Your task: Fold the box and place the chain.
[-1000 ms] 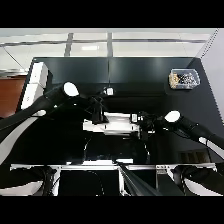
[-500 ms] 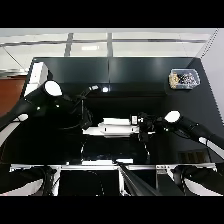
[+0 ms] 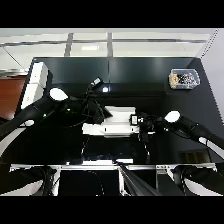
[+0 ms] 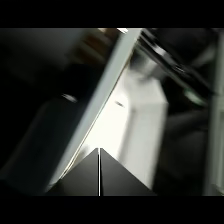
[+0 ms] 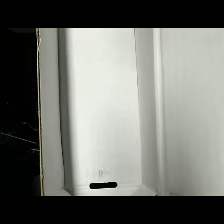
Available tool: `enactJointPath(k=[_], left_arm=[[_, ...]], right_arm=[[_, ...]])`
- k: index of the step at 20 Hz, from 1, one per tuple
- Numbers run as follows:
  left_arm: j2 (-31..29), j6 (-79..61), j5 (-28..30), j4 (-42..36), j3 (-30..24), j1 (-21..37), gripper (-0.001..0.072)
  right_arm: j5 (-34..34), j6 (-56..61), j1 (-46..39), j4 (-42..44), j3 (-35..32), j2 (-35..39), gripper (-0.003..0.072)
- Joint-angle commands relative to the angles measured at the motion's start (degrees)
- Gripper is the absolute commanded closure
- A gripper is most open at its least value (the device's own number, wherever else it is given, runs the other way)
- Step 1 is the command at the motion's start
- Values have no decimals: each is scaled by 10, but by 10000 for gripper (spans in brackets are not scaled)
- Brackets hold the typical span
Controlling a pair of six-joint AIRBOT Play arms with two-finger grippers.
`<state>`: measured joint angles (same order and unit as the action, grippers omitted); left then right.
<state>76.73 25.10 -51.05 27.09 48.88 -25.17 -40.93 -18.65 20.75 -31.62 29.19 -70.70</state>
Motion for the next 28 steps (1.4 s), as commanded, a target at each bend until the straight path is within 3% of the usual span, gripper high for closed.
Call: enactJointPath(k=[1, 4, 7, 13, 16, 19, 22, 25, 26, 27, 28], left_arm=[[30, -28, 108, 21, -2, -2, 683], [73, -4, 44, 10, -2, -10, 684], [91, 9, 74, 10, -2, -24, 685], [90, 33, 62, 26, 3, -24, 685], [27, 93, 53, 89, 32, 3, 686], [-97, 159, 45, 143, 12, 35, 685], [-213, 94, 57, 124, -111, 38, 680], [-266, -157, 28, 126, -212, 37, 676], [-266, -242, 30, 141, -226, 37, 505], [-262, -302, 39, 145, -235, 37, 100], [-252, -313, 63, 144, -237, 37, 11]], right_arm=[[0, 0, 0, 0, 0, 0, 618], [0, 0, 0, 0, 0, 0, 618], [0, 0, 0, 0, 0, 0, 618], [0, 0, 0, 0, 0, 0, 618], [0, 0, 0, 0, 0, 0, 618], [0, 0, 0, 0, 0, 0, 618], [0, 0, 0, 0, 0, 0, 618], [0, 0, 0, 0, 0, 0, 618], [0, 0, 0, 0, 0, 0, 618], [0, 0, 0, 0, 0, 0, 618], [0, 0, 0, 0, 0, 0, 618]])
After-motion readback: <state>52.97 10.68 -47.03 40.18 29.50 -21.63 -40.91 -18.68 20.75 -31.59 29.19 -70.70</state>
